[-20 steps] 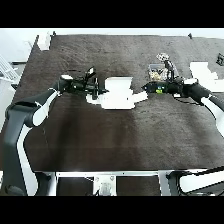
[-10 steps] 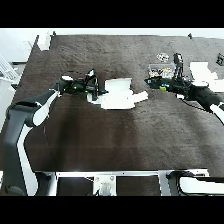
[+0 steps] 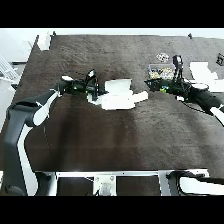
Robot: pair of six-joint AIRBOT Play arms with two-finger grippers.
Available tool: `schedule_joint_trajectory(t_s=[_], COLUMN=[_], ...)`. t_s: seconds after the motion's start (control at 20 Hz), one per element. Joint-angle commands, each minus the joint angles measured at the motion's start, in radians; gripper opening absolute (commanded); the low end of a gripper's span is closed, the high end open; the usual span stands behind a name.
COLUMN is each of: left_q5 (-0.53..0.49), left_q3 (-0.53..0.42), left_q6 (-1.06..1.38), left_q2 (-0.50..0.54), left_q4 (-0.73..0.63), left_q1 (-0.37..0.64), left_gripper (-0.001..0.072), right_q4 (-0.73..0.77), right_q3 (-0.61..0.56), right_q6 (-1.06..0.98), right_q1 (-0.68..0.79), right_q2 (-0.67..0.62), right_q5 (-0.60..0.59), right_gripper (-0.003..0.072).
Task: Fold the box and place the chain.
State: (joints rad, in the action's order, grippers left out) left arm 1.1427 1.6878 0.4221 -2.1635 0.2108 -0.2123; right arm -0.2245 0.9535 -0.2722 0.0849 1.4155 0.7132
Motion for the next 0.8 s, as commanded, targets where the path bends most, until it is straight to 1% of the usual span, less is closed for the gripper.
schedule_joint_trajectory(t_s=[0.0,0.05,0.1,0.2,0.25,0.3,0.45,0.55,0.65,0.75], left_q5=[-0.003,-0.002,-0.002,-0.001,-0.001,-0.002,-0.002,-0.002,-0.002,-0.001], left_q3=[0.0,0.0,0.0,0.0,0.0,0.0,0.0,0.0,0.0,0.0], left_q6=[-0.003,-0.003,-0.003,-0.003,-0.003,-0.003,-0.003,-0.003,-0.003,-0.003], left_q2=[0.0,0.0,0.0,0.0,0.0,0.0,0.0,0.0,0.0,0.0], left_q4=[-0.009,-0.009,-0.009,-0.009,-0.009,-0.009,-0.009,-0.009,-0.009,-0.009], left_q1=[0.0,0.0,0.0,0.0,0.0,0.0,0.0,0.0,0.0,0.0], left_gripper=[0.0019,0.0019,0.0019,0.002,0.0019,0.0019,0.002,0.002,0.0019,0.002], right_q4=[-0.005,-0.005,-0.025,-0.133,-0.176,-0.196,-0.2,-0.2,-0.226,-0.323], right_q3=[-0.025,-0.04,-0.054,-0.074,-0.081,-0.082,-0.082,-0.082,-0.082,-0.085], right_q6=[0.084,0.131,0.19,0.315,0.369,0.413,0.626,0.717,0.731,0.73], right_q1=[-0.006,-0.019,-0.04,-0.103,-0.13,-0.149,-0.173,-0.173,-0.18,-0.197], right_q2=[-0.008,-0.015,-0.019,-0.018,-0.018,-0.018,-0.018,-0.017,-0.017,-0.017], right_q5=[0.008,0.02,0.022,0.016,0.012,0.004,0.001,0.002,0.029,0.064], right_gripper=[0.0123,0.0123,0.0139,0.031,0.0448,0.057,0.0574,0.0574,0.0574,0.0574])
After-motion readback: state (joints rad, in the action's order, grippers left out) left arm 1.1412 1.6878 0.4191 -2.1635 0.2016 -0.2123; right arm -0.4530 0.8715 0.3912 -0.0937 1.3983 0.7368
